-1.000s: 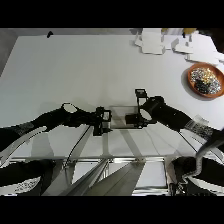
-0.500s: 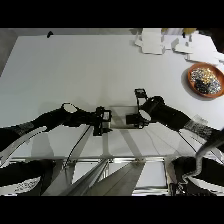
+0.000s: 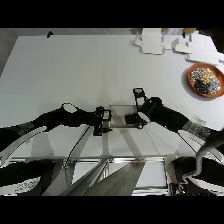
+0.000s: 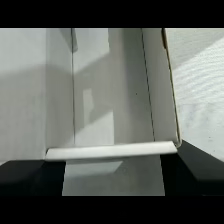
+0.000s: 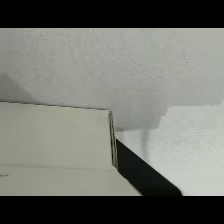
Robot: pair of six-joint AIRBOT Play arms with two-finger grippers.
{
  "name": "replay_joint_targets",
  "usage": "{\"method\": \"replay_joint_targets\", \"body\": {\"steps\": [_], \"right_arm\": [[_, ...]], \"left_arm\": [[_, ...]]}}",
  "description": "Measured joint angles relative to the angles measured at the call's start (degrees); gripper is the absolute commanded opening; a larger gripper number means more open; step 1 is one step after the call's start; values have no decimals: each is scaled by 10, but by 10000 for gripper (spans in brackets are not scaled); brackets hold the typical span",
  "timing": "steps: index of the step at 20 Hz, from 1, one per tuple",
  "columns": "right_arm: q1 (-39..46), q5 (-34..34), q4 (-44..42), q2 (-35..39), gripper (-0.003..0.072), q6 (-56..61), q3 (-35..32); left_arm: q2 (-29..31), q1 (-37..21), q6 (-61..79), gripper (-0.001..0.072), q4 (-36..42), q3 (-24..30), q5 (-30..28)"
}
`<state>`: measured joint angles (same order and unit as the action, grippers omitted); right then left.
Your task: Fold the box and place the chain.
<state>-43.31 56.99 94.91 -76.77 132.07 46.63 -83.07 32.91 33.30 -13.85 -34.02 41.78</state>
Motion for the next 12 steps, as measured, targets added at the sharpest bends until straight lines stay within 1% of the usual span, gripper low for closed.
{"method": "replay_joint_targets", "body": {"steps": [3, 4, 6, 7, 10, 12], "right_arm": [[-2, 3, -2, -3, 12, -3, 0], [-3, 4, -3, -3, 38, -5, 0], [-4, 14, -1, -3, 316, -26, 0], [-4, 21, -1, -1, 377, -37, -1], [-4, 23, -4, 20, 383, -89, 0], [-2, 29, -4, 48, 383, -128, 7]], "left_arm": [[0, 0, 1, 210, 0, 0, 0], [0, 0, 2, 210, 0, 0, 0], [0, 0, 6, 210, -4, 0, 3], [0, 0, 6, 210, -5, 0, 4], [0, 0, 5, 210, -3, 0, 3], [0, 0, 4, 210, -2, 0, 2]]}}
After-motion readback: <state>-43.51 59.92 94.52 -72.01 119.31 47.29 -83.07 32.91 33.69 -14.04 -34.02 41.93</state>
